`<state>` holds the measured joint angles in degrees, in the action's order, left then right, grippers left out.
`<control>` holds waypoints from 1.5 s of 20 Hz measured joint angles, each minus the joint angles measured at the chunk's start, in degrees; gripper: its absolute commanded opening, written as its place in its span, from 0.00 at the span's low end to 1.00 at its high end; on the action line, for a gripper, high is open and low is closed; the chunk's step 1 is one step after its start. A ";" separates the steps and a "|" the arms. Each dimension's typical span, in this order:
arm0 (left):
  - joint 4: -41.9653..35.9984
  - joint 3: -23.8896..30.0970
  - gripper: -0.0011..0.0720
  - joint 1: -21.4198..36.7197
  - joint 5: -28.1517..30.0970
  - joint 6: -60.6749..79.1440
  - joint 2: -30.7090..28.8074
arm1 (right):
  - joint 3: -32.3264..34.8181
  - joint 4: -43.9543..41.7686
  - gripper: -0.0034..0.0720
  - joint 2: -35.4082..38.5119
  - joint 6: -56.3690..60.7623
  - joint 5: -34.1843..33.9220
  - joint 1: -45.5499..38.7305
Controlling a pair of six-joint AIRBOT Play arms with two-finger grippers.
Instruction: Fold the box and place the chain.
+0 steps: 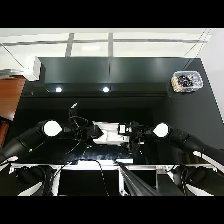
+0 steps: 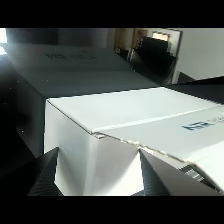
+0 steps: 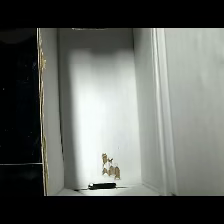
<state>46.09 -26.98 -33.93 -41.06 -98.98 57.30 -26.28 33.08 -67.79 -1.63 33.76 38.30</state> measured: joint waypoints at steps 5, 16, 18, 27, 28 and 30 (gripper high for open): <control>0.15 -0.02 0.81 -0.92 1.03 -0.39 0.70 | 0.00 0.07 0.59 0.04 0.00 0.00 0.00; -0.04 -0.04 0.81 -1.09 3.67 -1.53 2.27 | 0.00 0.00 0.59 0.04 0.11 -0.13 0.00; 0.00 -0.04 0.81 -1.09 4.07 -1.64 2.40 | 0.00 -0.04 0.59 0.04 0.15 -0.13 0.00; 8.87 -2.29 0.81 -2.43 2.51 -5.46 2.56 | 0.00 -0.11 0.59 -0.02 -0.07 -0.22 0.00; 11.67 -2.86 0.81 -2.95 1.92 -6.82 2.62 | 0.00 -0.11 0.59 -0.04 -0.11 -0.22 0.00; 16.17 -4.13 0.81 -4.17 1.09 -9.49 2.58 | 0.00 -0.11 0.59 -0.07 -0.11 -0.20 0.00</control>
<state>62.26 -31.11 -38.11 -39.97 -108.47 59.88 -26.28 32.97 -67.85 -1.74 33.56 38.30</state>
